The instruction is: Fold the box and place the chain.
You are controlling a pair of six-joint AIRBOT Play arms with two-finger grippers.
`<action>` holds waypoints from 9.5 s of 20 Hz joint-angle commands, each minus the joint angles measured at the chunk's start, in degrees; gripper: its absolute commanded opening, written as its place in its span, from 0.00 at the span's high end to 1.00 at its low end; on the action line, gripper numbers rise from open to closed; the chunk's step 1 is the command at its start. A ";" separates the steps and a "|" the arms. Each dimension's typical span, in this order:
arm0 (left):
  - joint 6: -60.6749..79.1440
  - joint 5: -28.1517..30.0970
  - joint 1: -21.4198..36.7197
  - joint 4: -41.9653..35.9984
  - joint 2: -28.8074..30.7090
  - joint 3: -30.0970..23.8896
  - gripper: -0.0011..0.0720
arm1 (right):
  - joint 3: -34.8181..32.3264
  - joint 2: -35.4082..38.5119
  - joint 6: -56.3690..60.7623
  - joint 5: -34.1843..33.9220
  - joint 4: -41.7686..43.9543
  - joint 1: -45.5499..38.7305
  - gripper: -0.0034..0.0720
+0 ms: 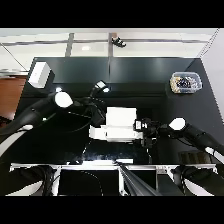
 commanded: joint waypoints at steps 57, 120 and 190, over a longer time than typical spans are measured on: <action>38.60 3.80 -5.33 -10.16 0.74 -11.65 0.69 | 0.02 0.02 0.09 0.02 0.00 0.00 0.54; -29.75 -3.39 5.99 -16.11 4.35 -15.43 0.20 | 0.02 0.02 0.13 0.00 0.00 0.00 0.53; -86.73 -17.31 -21.79 31.91 -16.74 16.06 0.62 | 0.02 0.02 0.22 -0.15 0.02 0.00 0.54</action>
